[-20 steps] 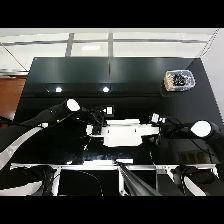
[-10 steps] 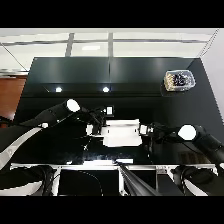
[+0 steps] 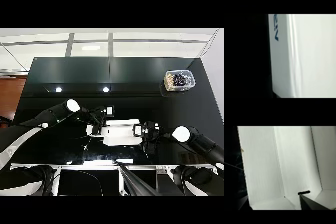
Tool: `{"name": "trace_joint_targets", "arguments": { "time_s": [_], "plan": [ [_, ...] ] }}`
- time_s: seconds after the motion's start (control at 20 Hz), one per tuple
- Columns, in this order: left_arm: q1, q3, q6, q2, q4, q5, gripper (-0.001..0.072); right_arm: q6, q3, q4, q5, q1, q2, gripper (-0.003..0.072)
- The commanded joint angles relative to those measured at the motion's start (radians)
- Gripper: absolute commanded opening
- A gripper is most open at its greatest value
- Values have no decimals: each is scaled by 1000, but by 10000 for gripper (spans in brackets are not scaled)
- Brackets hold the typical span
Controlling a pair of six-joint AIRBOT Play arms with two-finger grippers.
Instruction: Fold the box and place the chain.
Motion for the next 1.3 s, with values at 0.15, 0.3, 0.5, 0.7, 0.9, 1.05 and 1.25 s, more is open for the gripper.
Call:
{"name": "trace_joint_targets", "arguments": {
  "time_s": [0.15,0.3,0.5,0.7,0.9,1.05,1.25],
  "plan": [
    [0,0,0,0,0,-19,25,53,53,-6,15,-1,-1,700],
    [0,3,0,1,0,-43,25,74,69,-8,10,-40,-1,701],
    [0,5,0,6,1,-70,25,4,76,8,9,-51,-1,700],
    [0,5,0,6,1,-67,25,-39,82,16,-5,-51,0,700],
    [0,5,1,6,1,-66,24,-50,105,16,-19,-51,0,699],
    [0,5,1,6,1,-66,25,-46,105,10,-35,-52,0,699],
    [0,5,0,6,2,-66,25,-40,105,15,-35,-61,0,699]
  ]
}}
